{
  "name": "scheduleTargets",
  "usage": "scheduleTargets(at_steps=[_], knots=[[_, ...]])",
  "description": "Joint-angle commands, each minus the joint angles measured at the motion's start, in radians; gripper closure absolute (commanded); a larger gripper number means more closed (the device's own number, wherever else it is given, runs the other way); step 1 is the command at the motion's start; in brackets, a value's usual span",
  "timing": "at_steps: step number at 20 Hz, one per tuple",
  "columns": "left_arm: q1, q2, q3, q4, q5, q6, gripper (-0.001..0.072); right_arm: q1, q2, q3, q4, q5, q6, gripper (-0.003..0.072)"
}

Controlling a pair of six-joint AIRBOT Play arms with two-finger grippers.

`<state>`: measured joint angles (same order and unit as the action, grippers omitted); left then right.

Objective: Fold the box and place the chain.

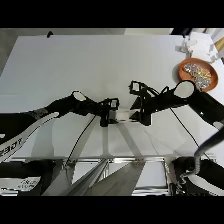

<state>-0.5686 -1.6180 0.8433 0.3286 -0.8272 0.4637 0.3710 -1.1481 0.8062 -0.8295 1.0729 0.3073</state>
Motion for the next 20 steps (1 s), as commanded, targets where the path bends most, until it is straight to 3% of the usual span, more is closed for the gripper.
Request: scheduleTargets(at_steps=[1,7,16,18,20], knots=[[0.000,0.000,0.001,0.000,0.000,0.000,0.0638,0.023,-0.034,-0.001,-0.001,-0.002,-0.001,0.0297],[0.000,0.000,0.001,0.000,0.001,0.000,0.0638,0.064,-0.037,-0.001,-0.015,-0.006,-0.024,0.0294],[0.000,0.000,0.001,0.000,0.000,0.000,0.0638,0.171,-0.036,-0.001,-0.266,-0.153,0.049,0.0280],[0.000,0.000,0.001,0.000,0.000,0.000,0.0638,0.182,-0.036,-0.001,-0.272,-0.171,0.060,0.0291],[0.000,0.000,0.001,0.000,0.001,0.000,0.0638,0.193,-0.036,0.000,-0.274,-0.172,0.060,0.0348]])
